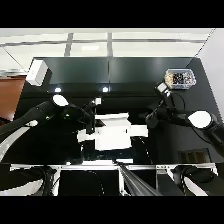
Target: Fold the box and place the chain.
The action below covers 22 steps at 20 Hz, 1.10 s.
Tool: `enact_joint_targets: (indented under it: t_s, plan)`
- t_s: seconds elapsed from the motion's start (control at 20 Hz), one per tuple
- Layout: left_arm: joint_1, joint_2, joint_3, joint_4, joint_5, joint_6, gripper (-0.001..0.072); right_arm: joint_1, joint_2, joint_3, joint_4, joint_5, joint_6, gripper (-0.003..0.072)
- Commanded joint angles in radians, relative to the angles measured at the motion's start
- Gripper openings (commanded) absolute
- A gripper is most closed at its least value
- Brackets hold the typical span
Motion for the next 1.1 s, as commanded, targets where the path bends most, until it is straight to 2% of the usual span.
enact_joint_targets:
  t_s: [0.0,0.15,0.2,0.35,0.5,0.55,0.65,0.75,0.9,1.05]
  plan:
    - [-0.039,-0.001,0.000,0.064,0.161,0.022,0.0024,0.003,-0.001,-0.041,-0.010,0.062,-0.023,0.0623]
    - [-0.039,-0.015,0.000,0.040,0.181,0.016,0.0023,0.053,-0.001,-0.099,-0.012,-0.028,-0.103,0.0622]
    - [-0.046,-0.020,0.000,0.040,0.180,0.016,0.0024,0.087,-0.001,-0.115,-0.012,-0.028,-0.200,0.0596]
    - [-0.047,-0.023,0.000,0.042,0.180,0.020,0.0024,0.195,-0.001,-0.142,-0.027,-0.011,-0.394,0.0593]
    - [-0.047,-0.023,0.000,0.041,0.177,0.020,0.0024,0.239,-0.003,-0.142,-0.038,0.002,-0.395,0.0599]
    - [-0.047,-0.023,0.000,0.041,0.179,0.019,0.0024,0.240,-0.011,-0.142,-0.032,0.023,-0.384,0.0705]
    - [-0.047,-0.024,0.000,0.041,0.185,0.019,0.0024,0.244,-0.054,-0.142,-0.018,0.060,-0.368,0.0705]
    - [-0.047,-0.024,0.000,0.040,0.180,0.019,0.0024,0.258,-0.092,-0.142,-0.006,0.038,-0.447,0.0704]
    - [-0.047,-0.023,0.000,0.040,0.180,0.019,0.0024,0.269,-0.138,-0.142,0.133,-0.017,-0.646,0.0704]
    - [-0.047,-0.024,0.000,0.040,0.181,0.019,0.0024,0.307,-0.158,-0.142,0.292,-0.151,-0.780,0.0704]
